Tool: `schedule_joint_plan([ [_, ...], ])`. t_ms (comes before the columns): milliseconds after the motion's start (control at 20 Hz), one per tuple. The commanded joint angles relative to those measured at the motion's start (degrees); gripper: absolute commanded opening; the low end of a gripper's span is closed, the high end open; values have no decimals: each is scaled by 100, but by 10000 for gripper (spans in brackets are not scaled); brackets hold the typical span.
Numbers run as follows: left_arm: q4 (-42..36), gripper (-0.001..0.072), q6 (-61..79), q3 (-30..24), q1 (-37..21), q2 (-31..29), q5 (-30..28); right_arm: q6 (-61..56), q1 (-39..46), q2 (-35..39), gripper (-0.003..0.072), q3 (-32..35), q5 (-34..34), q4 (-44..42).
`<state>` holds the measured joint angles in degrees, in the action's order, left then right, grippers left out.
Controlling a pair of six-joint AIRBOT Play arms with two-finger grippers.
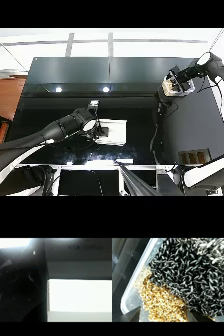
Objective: Fold the box and place the chain.
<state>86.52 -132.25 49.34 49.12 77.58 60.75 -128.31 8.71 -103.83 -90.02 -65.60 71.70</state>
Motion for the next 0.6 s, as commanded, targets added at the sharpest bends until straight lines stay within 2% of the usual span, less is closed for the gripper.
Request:
schedule_joint_plan([
  [0, 22, 32, 2, 7, -22, -4, -20, 162, -15, -55, 604, -2, 76, -37],
  [100, 24, 32, 2, 7, -22, -4, -22, 282, -33, -74, 462, -2, 79, -37],
  [150, 26, 33, 2, 7, -22, -4, -20, 372, -37, -72, 252, -2, 98, -59],
  [200, 26, 33, 4, 7, -22, -4, -20, 533, -37, -72, 88, -2, 101, -166],
  [300, 31, 32, 4, 7, -22, -4, -20, 625, -37, -59, 61, -2, 72, -205],
  [350, 31, 32, 4, 7, -22, -4, -22, 693, -35, -39, 20, -2, 37, -201],
  [550, 72, 32, 4, 7, -22, -4, -22, 1182, -17, 214, 25, -2, -55, -24],
])
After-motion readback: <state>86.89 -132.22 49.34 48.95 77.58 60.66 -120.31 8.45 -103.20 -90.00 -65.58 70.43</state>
